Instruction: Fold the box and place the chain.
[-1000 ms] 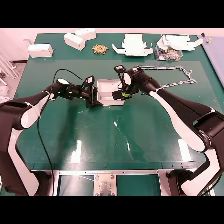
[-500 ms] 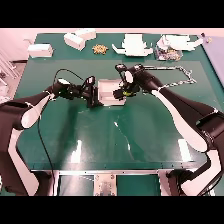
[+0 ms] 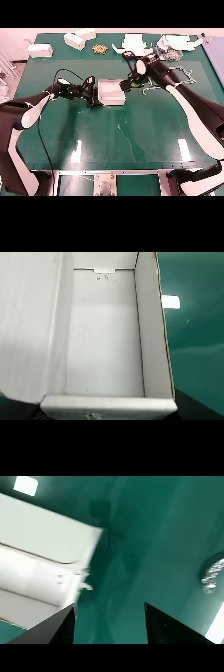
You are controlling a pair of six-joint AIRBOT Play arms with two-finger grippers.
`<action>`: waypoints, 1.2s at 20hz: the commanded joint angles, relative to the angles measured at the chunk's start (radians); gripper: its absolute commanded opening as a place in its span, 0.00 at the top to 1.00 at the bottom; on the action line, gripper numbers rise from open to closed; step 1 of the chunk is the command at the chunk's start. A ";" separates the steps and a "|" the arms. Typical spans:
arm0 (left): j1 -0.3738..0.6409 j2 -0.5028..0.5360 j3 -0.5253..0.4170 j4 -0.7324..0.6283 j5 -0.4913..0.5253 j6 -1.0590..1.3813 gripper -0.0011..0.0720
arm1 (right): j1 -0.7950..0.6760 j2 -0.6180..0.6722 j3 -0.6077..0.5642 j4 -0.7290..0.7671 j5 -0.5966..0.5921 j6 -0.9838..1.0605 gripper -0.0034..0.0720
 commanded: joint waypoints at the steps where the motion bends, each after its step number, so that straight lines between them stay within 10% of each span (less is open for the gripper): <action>1: 0.001 0.001 0.000 0.001 -0.001 0.000 0.44 | -0.074 0.026 -0.001 -0.040 -0.003 -0.177 0.29; 7: 0.001 0.001 0.000 0.001 -0.001 0.000 0.44 | -0.283 0.088 -0.104 -0.018 -0.165 -0.380 0.29; 12: 0.001 0.001 0.000 0.001 -0.001 0.000 0.44 | -0.446 0.092 -0.210 0.407 -0.289 -1.094 0.29; 24: 0.001 0.001 0.000 0.001 0.002 0.000 0.44 | -0.761 -0.086 -0.226 0.840 -0.152 -1.946 0.34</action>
